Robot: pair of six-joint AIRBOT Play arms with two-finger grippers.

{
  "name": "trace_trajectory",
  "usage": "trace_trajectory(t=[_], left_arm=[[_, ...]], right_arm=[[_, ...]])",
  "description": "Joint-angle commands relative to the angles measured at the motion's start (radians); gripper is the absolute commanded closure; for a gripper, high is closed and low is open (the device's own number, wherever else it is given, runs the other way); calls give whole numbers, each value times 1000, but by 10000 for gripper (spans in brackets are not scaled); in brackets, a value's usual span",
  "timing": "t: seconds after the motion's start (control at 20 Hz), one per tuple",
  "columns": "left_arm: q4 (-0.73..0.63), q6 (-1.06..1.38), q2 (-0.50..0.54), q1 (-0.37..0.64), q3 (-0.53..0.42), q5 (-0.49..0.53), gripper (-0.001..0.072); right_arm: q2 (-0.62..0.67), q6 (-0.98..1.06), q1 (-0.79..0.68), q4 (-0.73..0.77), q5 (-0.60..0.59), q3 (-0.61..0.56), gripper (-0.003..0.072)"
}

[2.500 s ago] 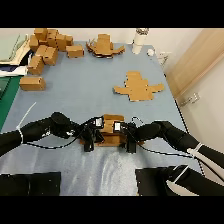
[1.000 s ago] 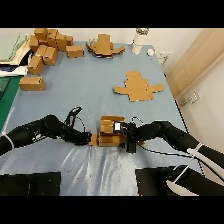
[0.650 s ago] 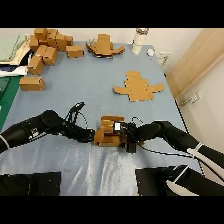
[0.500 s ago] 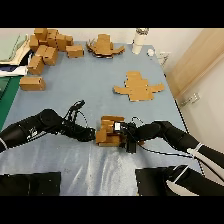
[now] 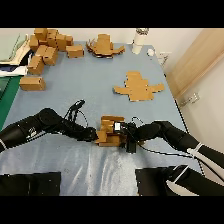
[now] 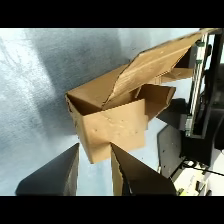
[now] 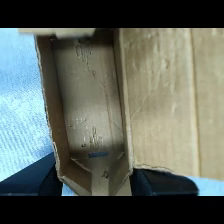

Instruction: Fold the box.

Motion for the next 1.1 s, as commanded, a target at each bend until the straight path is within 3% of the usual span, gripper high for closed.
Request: trace_trajectory(t=[0.0, 0.35, 0.4, 0.5, 0.6, 0.7, 0.85, 1.05], left_arm=[[-45, 38, 0, -1, 1, -2, 389], [-51, 75, -24, -6, 1, 53, 380], [-46, 56, -33, -11, 1, 32, 271], [-20, -32, -38, -46, 4, 55, 271], [74, -138, -38, -90, 29, 95, 271], [251, -320, -38, -134, 70, 105, 271], [523, -584, -45, -191, 143, 42, 271], [575, -662, -123, -254, 218, 10, 270]], right_arm=[[0, 0, 0, 0, 0, 0, 188], [0, 0, 0, 0, 0, 0, 188], [0, 0, 0, 0, 0, 0, 188], [0, 0, -1, 0, 0, 0, 188], [0, 0, 0, 0, 0, 0, 188], [0, 0, -1, 0, 0, 0, 188], [0, 0, -1, 0, 0, 0, 188], [0, 0, 0, 0, 0, 0, 188]])
